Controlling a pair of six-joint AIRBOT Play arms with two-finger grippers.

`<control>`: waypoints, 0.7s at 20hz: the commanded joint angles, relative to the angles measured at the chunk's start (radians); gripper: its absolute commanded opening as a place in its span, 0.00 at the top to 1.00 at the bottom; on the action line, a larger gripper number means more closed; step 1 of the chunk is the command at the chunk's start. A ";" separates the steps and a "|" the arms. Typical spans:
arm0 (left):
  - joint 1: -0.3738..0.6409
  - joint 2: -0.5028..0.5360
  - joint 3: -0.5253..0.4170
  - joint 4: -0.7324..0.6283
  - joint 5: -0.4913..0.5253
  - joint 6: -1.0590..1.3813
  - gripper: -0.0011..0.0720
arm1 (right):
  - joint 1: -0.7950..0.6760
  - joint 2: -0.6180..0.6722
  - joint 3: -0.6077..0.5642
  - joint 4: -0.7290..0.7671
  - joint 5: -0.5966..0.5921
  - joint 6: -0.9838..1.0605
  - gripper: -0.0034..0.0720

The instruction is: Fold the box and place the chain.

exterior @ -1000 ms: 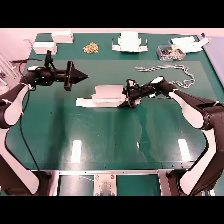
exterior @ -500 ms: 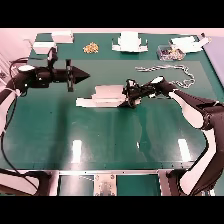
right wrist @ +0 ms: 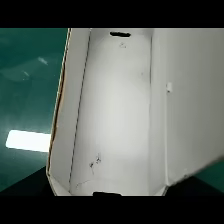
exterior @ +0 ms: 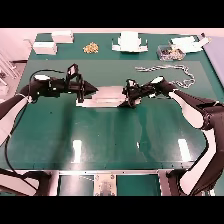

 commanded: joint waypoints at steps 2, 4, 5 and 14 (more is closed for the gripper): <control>-0.010 -0.030 -0.003 0.007 0.010 0.006 0.97 | 0.000 0.000 0.000 0.000 0.000 0.000 0.20; -0.014 -0.033 -0.003 0.006 0.057 0.015 0.96 | 0.000 0.000 0.000 0.000 0.000 0.000 0.20; -0.017 -0.034 -0.003 -0.008 0.075 0.042 0.96 | 0.000 0.000 0.000 0.000 0.000 0.000 0.20; -0.017 -0.061 0.079 -0.118 0.222 0.105 0.96 | 0.000 0.000 0.000 0.000 0.000 0.000 0.20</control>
